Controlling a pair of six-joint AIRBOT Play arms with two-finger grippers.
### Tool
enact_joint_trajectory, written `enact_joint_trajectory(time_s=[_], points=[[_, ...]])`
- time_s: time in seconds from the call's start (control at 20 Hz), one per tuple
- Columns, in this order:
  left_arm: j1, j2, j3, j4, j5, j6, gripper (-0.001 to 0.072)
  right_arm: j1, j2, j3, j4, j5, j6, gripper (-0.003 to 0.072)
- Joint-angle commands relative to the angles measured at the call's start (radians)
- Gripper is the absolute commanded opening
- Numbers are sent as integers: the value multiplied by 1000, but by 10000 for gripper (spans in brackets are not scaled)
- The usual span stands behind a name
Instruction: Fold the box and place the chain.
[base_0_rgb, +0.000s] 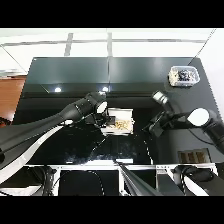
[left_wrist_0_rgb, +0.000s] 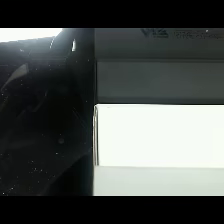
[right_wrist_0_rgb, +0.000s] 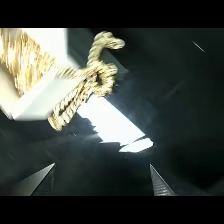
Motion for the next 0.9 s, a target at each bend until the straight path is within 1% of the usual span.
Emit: enact_joint_trajectory(time_s=[0.0, 0.1, 0.15, 0.2, 0.25, 0.3, 0.35, 0.4, 0.55, 0.7, 0.85], points=[[1, 0, 0, 0, -3, 0, 28, 47, -47, -69, 137, -127, -492, 706], [1, 0, 0, 0, -3, 0, 28, 47, -99, -69, 259, -126, -681, 706], [1, 0, 0, 0, -3, 0, 28, 47, -127, -67, 295, -129, -716, 706], [1, 0, 0, 0, -3, 0, 28, 47, -151, -67, 313, -160, -726, 706], [1, 0, 0, 0, -3, 0, 29, 47, -168, -67, 333, -218, -727, 706], [1, 0, 0, 0, -3, 0, 28, 50, -177, -67, 373, -286, -732, 706], [1, 0, 0, 0, -3, 0, 28, 53, -183, -67, 425, -323, -764, 706], [1, 0, 0, 0, -3, 0, 29, 53, -187, -67, 457, -309, -826, 706], [1, 0, 0, 0, -3, 0, 28, 53, -224, -66, 457, -227, -913, 705], [1, 0, 0, 0, -3, 0, 28, 52, -256, -66, 467, -230, -939, 705], [1, 0, 0, 0, -3, 0, 28, 53, -272, -58, 515, -240, -965, 705]])
